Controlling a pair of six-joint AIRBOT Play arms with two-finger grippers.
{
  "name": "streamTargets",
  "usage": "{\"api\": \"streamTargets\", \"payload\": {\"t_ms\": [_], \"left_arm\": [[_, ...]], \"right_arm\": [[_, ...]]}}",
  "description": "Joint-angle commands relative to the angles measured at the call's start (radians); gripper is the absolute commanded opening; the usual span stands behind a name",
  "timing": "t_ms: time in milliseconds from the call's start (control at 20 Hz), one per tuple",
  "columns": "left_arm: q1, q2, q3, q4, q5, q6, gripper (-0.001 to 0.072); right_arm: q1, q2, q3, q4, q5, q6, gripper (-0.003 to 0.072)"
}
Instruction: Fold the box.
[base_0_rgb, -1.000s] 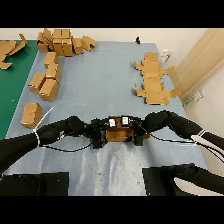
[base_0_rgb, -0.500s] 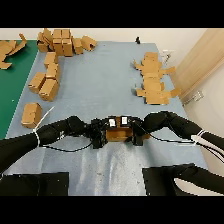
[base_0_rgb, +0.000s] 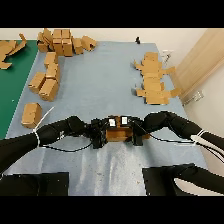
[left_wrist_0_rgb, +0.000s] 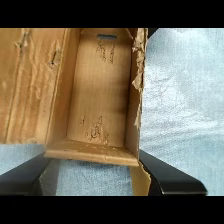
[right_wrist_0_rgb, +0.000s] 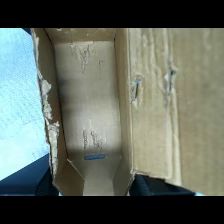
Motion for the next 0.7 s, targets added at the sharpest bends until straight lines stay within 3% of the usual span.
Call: {"api": "streamTargets", "payload": {"t_ms": [0,600,650], "left_arm": [[0.000,0.000,0.000,0.000,0.014,0.000,0.0583],[0.000,0.000,0.000,0.000,0.016,0.000,0.0585],[0.000,0.000,0.000,0.000,0.011,0.000,0.0712]], "right_arm": [[0.001,0.000,0.001,0.005,0.002,0.000,0.0499],[0.001,0.000,0.001,0.016,-0.002,0.000,0.0499],[0.001,0.000,0.001,0.019,-0.004,0.000,0.0499]]}}
